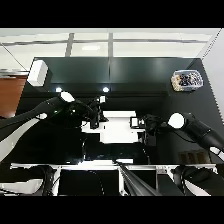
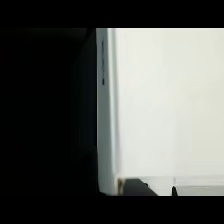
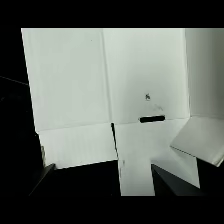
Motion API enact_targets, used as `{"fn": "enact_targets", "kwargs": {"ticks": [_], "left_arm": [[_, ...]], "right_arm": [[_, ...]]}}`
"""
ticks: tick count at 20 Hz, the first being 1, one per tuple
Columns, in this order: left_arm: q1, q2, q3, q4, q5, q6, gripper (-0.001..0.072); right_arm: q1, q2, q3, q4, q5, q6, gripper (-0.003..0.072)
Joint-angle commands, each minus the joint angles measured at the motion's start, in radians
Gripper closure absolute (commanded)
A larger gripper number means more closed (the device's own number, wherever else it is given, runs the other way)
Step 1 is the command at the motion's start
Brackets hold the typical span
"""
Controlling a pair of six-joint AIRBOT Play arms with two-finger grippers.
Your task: Fold the box and place the chain.
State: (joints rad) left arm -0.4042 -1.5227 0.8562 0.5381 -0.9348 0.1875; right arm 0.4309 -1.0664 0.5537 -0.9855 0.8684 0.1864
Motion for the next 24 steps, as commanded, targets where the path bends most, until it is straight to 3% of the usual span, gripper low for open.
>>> {"fn": "enact_targets", "kwargs": {"ticks": [1, 12, 15, 20, 24], "left_arm": [[-0.001, 0.001, 0.001, 0.0, 0.0, 0.0, 0.0684], [-0.001, 0.001, 0.001, 0.001, 0.0, 0.0, 0.0683], [-0.001, 0.001, 0.001, 0.0, 0.0, 0.0, 0.0684], [-0.001, 0.001, 0.001, 0.001, 0.0, 0.0, 0.0683], [-0.001, 0.001, 0.001, 0.0, 0.0, 0.0, 0.0684]], "right_arm": [[0.005, -0.02, -0.006, 0.013, 0.011, -0.024, -0.0025], [0.008, -0.02, -0.006, -0.054, 0.009, -0.03, -0.0025], [0.026, -0.02, -0.007, 0.055, -0.014, -0.03, -0.0025], [0.108, -0.02, -0.069, 0.312, -0.208, -0.003, -0.0025], [0.093, 0.007, -0.069, 0.312, -0.236, 0.023, -0.0025]]}}
